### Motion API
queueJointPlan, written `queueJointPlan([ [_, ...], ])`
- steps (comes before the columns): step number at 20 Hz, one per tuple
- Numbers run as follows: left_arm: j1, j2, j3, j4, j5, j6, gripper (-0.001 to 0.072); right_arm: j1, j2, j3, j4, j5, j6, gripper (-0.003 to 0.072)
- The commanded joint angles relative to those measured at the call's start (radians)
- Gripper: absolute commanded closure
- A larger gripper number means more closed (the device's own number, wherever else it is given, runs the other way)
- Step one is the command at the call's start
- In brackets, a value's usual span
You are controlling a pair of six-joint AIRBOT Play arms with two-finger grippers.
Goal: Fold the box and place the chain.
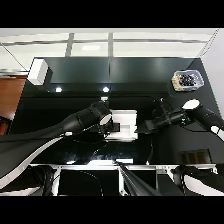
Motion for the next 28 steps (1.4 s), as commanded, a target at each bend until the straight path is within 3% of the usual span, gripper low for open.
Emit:
queueJointPlan([
  [1, 0.001, 0.0, 0.0, 0.0, 0.0, 0.0, 0.0683, 0.105, 0.025, 0.028, -0.021, -0.159, 0.126, 0.0076],
  [6, 0.001, 0.0, 0.0, 0.0, 0.001, 0.0, 0.0683, 0.324, 0.063, 0.116, -0.355, -0.296, 0.566, 0.008],
  [8, 0.001, 0.0, 0.0, 0.0, 0.0, 0.0, 0.0684, 0.436, 0.063, 0.161, -0.566, -0.296, 0.75, 0.0201],
  [11, 0.0, 0.0, 0.0, 0.0, 0.0, 0.0, 0.0683, 0.571, 0.063, 0.197, -0.837, -0.289, 1.033, 0.0201],
  [17, 0.0, 0.0, 0.0, 0.0, 0.0, 0.0, 0.0683, 0.646, 0.059, 0.199, -0.883, -0.24, 1.228, 0.0202],
  [18, 0.0, 0.0, 0.0, 0.0, 0.0, 0.0, 0.0684, 0.646, 0.059, 0.199, -0.907, -0.225, 1.256, 0.0249],
  [22, 0.0, 0.0, 0.0, 0.0, 0.0, 0.0, 0.0684, 0.646, 0.044, 0.199, -0.91, -0.192, 1.277, 0.0315],
  [28, 0.0, 0.0, 0.0, 0.0, 0.0, 0.0, 0.0684, 0.647, 0.008, 0.2, -0.903, -0.197, 1.305, 0.0315],
])
